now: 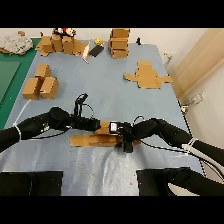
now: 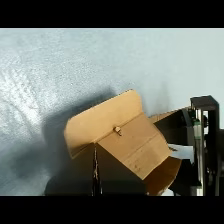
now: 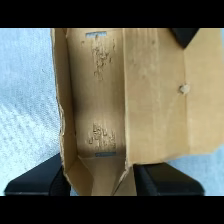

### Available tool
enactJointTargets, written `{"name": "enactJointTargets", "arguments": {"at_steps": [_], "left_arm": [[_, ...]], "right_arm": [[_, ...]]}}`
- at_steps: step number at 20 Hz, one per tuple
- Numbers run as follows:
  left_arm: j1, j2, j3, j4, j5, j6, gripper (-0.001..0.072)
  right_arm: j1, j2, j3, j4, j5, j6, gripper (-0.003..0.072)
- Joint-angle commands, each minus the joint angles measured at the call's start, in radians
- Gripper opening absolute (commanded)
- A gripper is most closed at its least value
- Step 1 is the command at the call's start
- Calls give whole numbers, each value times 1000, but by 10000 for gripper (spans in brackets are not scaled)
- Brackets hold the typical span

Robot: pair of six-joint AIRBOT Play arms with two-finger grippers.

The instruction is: Fold the box.

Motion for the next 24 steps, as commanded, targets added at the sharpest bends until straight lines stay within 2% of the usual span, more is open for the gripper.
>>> {"name": "enactJointTargets", "arguments": {"at_steps": [1, 4, 5, 8, 9, 14, 16, 18, 20, 22, 24], "left_arm": [[70, -1, 7, -6, -136, 48, 10], [142, 0, 12, -18, -224, 113, 10], [175, 2, 17, -27, -281, 175, 11], [252, 46, 26, -18, -561, 534, 9], [257, 81, 26, 27, -584, 551, 8], [161, 338, 9, 355, -437, 600, 8], [96, 425, -16, 424, -375, 668, 9], [42, 490, -60, 475, -354, 718, 12], [21, 508, -105, 522, -354, 719, 32], [18, 497, -147, 512, -327, 720, 657], [18, 465, -168, 480, -300, 738, 663]], "right_arm": [[1, 0, 0, 0, 0, 0, 459], [1, 1, 0, 0, 0, 0, 459], [1, 0, 0, 0, 0, 0, 459], [1, 1, 0, 0, 0, 0, 459], [1, 0, 0, 0, 0, 0, 459], [1, 1, 0, 0, 0, 0, 459], [1, 1, 0, 0, 0, 0, 459], [1, 1, 0, 0, 0, 0, 459], [1, 1, 0, 0, 0, 0, 459], [1, 0, 0, 0, 0, 0, 459], [1, 0, 0, 0, 0, 0, 459]]}}
